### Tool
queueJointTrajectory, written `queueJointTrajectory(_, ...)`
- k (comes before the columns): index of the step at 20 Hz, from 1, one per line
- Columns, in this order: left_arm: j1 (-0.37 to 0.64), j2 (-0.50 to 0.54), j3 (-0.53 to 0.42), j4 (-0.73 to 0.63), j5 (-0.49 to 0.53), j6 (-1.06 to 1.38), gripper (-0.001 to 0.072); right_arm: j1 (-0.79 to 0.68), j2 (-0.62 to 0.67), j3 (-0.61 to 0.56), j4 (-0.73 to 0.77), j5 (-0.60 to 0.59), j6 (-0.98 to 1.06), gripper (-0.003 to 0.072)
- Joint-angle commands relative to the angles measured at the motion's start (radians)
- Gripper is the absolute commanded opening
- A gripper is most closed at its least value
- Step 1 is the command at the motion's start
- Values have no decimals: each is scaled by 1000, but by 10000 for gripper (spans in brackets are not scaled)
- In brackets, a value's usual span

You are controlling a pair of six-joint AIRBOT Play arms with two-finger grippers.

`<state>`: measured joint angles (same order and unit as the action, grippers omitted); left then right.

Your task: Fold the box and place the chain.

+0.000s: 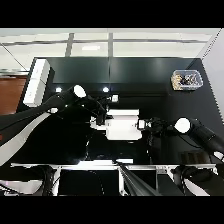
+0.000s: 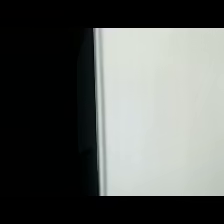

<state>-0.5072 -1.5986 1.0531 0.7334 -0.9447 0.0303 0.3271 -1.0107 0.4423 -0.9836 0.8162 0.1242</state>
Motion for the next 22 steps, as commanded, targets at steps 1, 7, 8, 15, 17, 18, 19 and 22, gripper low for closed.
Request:
queueJointTrajectory(1, -4, -1, 0, 0, -2, 0, 23, -2, -2, -1, 97, 2, -26, 709)
queueJointTrajectory(7, -58, -1, 2, 99, 6, -103, 23, 0, -13, -1, 206, -34, -81, 709)
queueJointTrajectory(8, -57, -1, 2, 99, 7, -110, 23, 0, -13, -1, 208, -29, -80, 709)
queueJointTrajectory(15, -40, -1, 2, 93, 7, -121, 23, 0, -13, -1, 203, 18, -80, 709)
queueJointTrajectory(17, -32, -1, 2, 93, 7, -121, 24, 0, -13, -1, 143, 31, -80, 709)
queueJointTrajectory(18, -29, -1, 2, 93, 6, -121, 23, 0, -13, -1, 140, 35, -80, 709)
queueJointTrajectory(19, -29, -1, 2, 93, 2, -121, 23, 0, -13, -1, 165, 37, -80, 709)
queueJointTrajectory(22, -29, -1, 2, 93, 0, -121, 24, 5, -13, -1, 269, 33, -80, 709)
